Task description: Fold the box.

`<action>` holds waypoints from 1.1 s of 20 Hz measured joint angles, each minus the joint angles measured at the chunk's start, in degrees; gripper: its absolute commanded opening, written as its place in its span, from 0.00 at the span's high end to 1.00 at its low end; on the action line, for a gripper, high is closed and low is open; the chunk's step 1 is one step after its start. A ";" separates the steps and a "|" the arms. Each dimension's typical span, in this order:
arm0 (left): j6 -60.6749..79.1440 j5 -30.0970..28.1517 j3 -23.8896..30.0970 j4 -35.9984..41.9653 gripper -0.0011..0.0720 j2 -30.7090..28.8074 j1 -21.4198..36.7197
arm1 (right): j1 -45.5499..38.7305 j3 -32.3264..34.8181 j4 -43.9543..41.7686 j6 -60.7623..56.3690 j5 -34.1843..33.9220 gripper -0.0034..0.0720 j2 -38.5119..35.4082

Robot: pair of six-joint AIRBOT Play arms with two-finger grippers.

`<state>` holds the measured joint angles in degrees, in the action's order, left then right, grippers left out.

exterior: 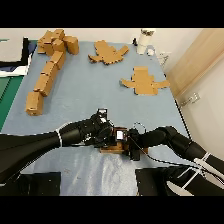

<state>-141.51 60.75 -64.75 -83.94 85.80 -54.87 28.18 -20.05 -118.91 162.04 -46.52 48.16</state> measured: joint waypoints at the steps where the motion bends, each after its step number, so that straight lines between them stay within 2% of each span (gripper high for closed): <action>1: -0.17 0.04 -0.02 -0.24 0.97 0.00 -0.15 | 0.00 0.00 0.02 -0.02 -0.02 0.27 0.00; 10: -0.63 0.68 -0.07 -0.90 0.97 0.00 -0.81 | 0.00 0.00 0.02 0.00 -0.07 0.27 0.00; 11: -0.63 0.70 -0.07 -0.92 0.94 0.00 -0.81 | 0.00 0.00 0.02 0.00 -0.07 0.27 0.00; 12: -0.61 0.72 -0.07 -0.90 0.63 0.00 -0.81 | 0.00 0.00 0.02 0.00 -0.07 0.27 0.00; 13: -0.59 1.16 -0.04 -0.83 0.42 0.00 -0.85 | 0.00 0.00 0.07 -0.02 -0.04 0.27 0.00; 17: -0.50 2.36 -0.83 0.81 0.42 -0.07 -0.35 | 0.00 0.00 0.11 -0.02 -0.02 0.27 0.00; 22: 2.60 7.80 -2.78 8.74 0.42 -0.07 3.63 | 0.00 0.00 0.07 -0.02 -0.02 0.27 0.00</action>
<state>-138.91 68.55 -67.53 -75.20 85.73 -51.24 28.18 -20.05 -118.85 162.01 -46.54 48.16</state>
